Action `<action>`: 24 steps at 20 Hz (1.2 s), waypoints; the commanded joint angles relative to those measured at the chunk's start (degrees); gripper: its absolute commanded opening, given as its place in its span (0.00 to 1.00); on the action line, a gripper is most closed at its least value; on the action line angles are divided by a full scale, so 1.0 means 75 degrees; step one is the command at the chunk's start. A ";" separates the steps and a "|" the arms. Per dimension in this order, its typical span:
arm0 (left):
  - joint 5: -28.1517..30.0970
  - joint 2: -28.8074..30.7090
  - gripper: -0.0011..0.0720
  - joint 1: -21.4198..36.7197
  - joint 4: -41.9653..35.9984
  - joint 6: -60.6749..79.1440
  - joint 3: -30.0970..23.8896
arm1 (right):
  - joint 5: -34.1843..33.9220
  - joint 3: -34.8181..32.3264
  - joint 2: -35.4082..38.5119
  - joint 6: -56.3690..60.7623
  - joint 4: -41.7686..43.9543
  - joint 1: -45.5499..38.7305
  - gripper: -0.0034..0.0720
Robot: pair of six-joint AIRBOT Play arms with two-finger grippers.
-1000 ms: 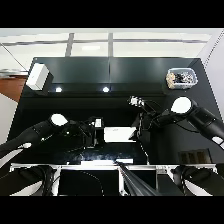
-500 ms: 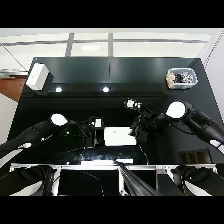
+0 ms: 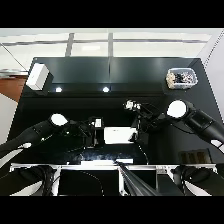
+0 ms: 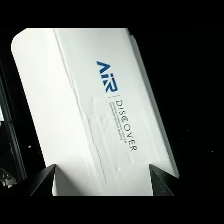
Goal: Fold the box and place the chain.
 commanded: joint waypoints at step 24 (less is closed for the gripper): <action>-0.0006 -0.0006 0.56 -0.0012 0.0006 0.0000 0.0003 | 0.0764 0.0128 0.0557 0.3622 -0.1373 0.0388 0.99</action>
